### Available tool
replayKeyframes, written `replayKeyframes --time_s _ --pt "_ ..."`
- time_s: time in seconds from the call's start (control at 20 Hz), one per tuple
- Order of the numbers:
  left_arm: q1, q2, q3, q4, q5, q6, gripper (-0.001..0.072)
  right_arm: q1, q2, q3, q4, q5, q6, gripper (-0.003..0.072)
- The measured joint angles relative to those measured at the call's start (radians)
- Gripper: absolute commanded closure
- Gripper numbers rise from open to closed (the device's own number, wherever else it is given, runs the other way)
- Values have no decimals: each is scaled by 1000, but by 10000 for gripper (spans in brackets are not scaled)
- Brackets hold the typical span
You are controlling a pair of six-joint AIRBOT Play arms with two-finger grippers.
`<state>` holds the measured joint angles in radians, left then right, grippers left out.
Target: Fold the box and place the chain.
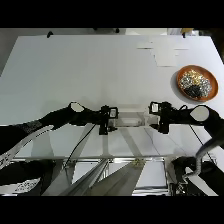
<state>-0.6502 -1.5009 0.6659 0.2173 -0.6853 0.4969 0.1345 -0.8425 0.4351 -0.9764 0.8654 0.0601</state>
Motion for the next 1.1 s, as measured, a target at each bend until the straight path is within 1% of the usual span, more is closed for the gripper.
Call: replayKeyframes --time_s 0.05,0.1,0.15,0.25,0.3,0.35,0.5,0.7,0.9,1.1 --pt "0 0 0 0 0 0 502 0 47 0 17 12 11 42" --pt "0 0 0 0 0 0 502 0 97 0 51 25 21 54" --pt "0 0 0 0 0 0 502 0 142 0 96 42 27 138" --pt "0 0 0 0 0 0 502 0 204 0 215 76 35 518" --pt "0 0 0 0 0 0 502 0 222 0 264 92 39 631" --pt "0 0 0 0 0 0 502 0 234 0 306 105 40 668" --pt "0 0 0 0 0 0 502 0 232 -2 372 129 40 668" --pt "0 0 0 0 0 0 502 0 148 -3 412 128 8 668" --pt "0 0 0 0 0 0 502 0 7 -3 447 21 -27 668" --pt "0 0 0 0 0 0 502 0 -123 -3 544 -119 -36 668"
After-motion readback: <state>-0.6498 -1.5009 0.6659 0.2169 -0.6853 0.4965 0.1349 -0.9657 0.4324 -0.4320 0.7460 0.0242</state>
